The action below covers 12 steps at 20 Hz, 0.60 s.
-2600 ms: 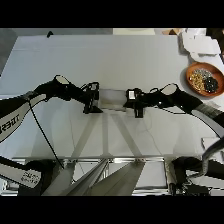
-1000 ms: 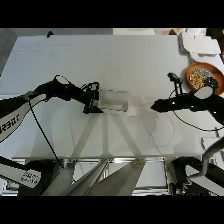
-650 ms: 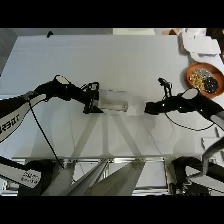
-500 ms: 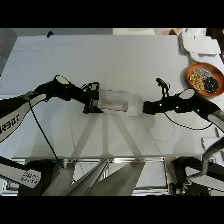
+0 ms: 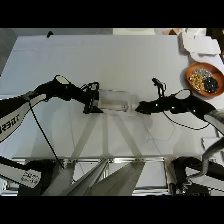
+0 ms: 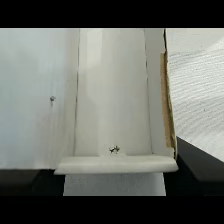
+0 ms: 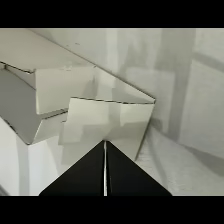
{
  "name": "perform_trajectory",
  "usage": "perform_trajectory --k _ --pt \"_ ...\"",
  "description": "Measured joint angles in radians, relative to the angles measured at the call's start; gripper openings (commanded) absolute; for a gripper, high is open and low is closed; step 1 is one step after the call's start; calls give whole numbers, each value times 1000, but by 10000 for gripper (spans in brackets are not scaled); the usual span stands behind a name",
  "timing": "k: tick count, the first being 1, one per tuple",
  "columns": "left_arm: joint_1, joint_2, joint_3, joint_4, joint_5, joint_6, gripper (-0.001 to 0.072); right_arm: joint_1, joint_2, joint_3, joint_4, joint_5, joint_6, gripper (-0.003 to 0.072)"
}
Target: Fold the box and place the chain.
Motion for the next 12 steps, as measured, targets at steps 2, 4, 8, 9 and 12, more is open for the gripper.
perform_trajectory --k 2,4,8,9,12 --pt "0 0 0 0 0 0 278 -11 0 0 -20 -3 6 11" --pt "0 0 0 0 0 0 278 -42 5 0 -32 -8 11 11" --pt "0 0 0 0 0 0 278 -92 17 -1 -44 -11 14 11" --pt "0 0 0 0 0 0 278 -98 19 -2 -45 -14 14 11" --pt "0 0 0 0 0 0 278 -104 20 -10 -48 -33 14 11"
